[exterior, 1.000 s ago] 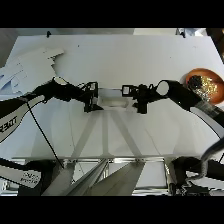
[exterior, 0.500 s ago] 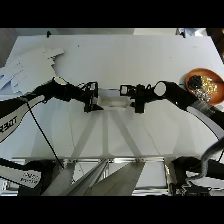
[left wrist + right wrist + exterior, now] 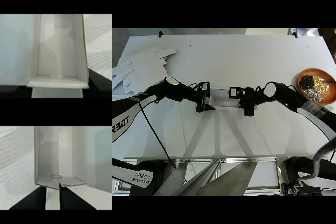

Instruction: Fold the box and place the chain.

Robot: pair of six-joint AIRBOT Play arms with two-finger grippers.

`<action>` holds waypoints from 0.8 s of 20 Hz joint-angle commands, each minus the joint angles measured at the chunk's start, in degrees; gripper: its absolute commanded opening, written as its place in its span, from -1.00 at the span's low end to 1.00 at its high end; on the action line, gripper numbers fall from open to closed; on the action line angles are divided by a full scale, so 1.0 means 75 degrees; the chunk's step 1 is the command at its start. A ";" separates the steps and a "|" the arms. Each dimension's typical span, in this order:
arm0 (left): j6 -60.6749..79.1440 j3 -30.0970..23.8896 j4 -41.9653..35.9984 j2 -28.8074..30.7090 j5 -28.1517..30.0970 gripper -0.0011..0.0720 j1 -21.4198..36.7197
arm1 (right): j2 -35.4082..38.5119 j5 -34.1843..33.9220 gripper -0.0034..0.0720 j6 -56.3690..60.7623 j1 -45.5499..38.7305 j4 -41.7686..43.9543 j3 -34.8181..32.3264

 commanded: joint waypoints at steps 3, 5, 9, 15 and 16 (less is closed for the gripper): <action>-0.0003 0.0003 0.0000 -0.0003 0.0003 -0.05 0.0000 | -0.0003 0.0114 -0.49 -0.0006 0.0055 0.0149 0.0006; -0.0003 0.0003 0.0000 -0.0003 0.0003 -0.05 0.0000 | -0.0006 -0.0044 -0.50 -0.0003 0.0055 0.0312 0.0006; 0.0000 0.0003 0.0000 -0.0003 0.0003 -0.05 0.0000 | -0.0003 -0.0705 -0.49 0.0102 0.0055 0.0475 0.0006; 0.0000 0.0003 0.0000 -0.0003 0.0003 -0.05 0.0000 | -0.0003 -0.0778 0.01 0.0122 0.0055 0.0490 0.0006; -0.0003 0.0003 0.0000 -0.0003 0.0003 -0.05 0.0000 | -0.0006 -0.0766 0.07 0.0122 0.0055 0.0487 0.0006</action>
